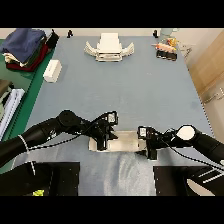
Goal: Fold the box.
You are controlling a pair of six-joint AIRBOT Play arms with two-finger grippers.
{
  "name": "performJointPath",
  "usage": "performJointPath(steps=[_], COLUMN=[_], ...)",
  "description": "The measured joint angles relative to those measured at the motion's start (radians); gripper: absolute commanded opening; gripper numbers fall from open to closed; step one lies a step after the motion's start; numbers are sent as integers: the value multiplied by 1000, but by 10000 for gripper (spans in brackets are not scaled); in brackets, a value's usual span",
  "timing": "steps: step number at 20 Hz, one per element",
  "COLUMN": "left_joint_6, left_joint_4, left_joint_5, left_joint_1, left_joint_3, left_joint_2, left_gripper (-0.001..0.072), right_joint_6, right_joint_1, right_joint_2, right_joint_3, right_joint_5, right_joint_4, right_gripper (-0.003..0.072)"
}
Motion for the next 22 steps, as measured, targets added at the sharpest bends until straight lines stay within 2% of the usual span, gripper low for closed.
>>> performJointPath(steps=[4, 8, 16, 18, 22], left_joint_6=[0, 0, 0, 0, 0], left_joint_4=[0, 0, 0, 0, 0], left_joint_5=[0, 0, 0, 0, 0], left_joint_1=[0, 0, 0, 0, 0], left_joint_3=[0, 0, 0, 0, 0], left_joint_2=[0, 0, 0, 0, 0], left_gripper=[15, 15, 15, 15, 15], right_joint_6=[-1, 0, 3, 3, 2], right_joint_1=[0, 0, 0, -1, 0], right_joint_2=[0, 0, 0, 0, 0], right_joint_3=[-5, -7, -18, -19, -19], right_joint_5=[-8, -8, -13, -13, -11], right_joint_4=[3, 5, 6, 6, 6], right_gripper=[640, 577, 570, 505, 520])
